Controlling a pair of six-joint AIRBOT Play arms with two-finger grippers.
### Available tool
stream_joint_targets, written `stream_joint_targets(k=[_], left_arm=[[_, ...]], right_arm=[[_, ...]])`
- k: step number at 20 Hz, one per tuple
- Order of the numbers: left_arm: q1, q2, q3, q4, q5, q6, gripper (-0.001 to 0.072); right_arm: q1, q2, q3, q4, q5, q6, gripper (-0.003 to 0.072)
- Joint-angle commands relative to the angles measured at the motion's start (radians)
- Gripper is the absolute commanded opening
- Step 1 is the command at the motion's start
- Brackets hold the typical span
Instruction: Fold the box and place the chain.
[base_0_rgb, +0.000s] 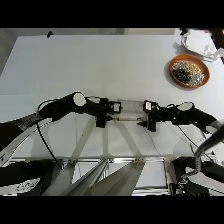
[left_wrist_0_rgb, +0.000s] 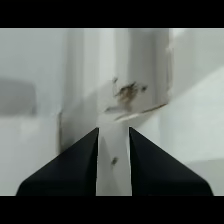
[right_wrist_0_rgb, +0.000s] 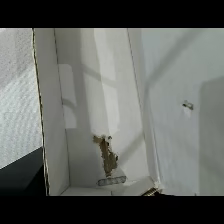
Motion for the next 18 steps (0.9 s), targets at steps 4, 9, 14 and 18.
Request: stream_joint_targets(k=[4,9,14,18], left_arm=[[-0.004,0.0,0.0,0.061,-0.031,-0.042,0.0208],[0.046,0.0,0.0,0.085,-0.038,-0.09,0.0202],[0.051,-0.01,0.0,0.034,0.004,-0.087,0.0202],[0.049,-0.038,0.0,0.029,0.002,-0.087,0.0202]], right_arm=[[0.0,0.0,0.0,0.002,0.002,0.0,0.041],[0.0,0.0,0.0,0.002,0.002,0.0,0.041],[0.0,0.0,0.0,0.002,0.002,0.0,0.041],[0.0,0.0,0.0,0.002,0.002,0.0,0.041]])
